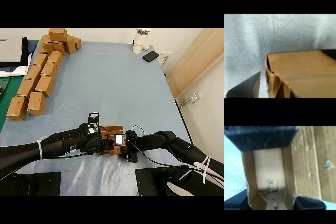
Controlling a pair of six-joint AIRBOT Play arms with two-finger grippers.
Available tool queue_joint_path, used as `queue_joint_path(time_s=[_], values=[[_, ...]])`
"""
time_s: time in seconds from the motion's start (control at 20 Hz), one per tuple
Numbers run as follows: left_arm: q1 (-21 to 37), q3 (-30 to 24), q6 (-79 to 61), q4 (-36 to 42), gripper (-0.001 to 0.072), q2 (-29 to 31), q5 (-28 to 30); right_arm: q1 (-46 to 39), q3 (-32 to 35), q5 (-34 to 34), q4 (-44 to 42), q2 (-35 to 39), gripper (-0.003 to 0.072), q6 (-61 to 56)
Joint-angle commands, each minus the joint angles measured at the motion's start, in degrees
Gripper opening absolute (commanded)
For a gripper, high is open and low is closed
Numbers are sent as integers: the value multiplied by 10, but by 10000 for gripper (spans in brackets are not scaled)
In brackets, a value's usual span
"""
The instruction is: Fold the box.
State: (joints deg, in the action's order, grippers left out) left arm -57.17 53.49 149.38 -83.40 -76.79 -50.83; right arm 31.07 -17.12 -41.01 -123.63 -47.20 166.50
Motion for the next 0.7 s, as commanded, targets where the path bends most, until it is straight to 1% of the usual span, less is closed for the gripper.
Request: queue_joint_path(time_s=[0.0,0.15,0.2,0.25,0.3,0.35,0.65], values=[[0,1,0,-2,402,-8,24,0,0,0,0,0,601,0],[0,1,0,-2,398,-9,27,0,-1,0,0,0,601,0],[0,1,0,-1,280,-10,26,0,-1,0,0,0,601,0],[0,1,0,-1,125,-11,26,0,0,0,0,0,602,0],[0,1,0,-2,57,-12,26,0,-1,0,0,0,601,0],[0,1,0,-2,11,-13,26,0,-1,0,0,0,601,0],[-4,2,-4,1,11,-14,26,0,0,0,0,0,601,0]])
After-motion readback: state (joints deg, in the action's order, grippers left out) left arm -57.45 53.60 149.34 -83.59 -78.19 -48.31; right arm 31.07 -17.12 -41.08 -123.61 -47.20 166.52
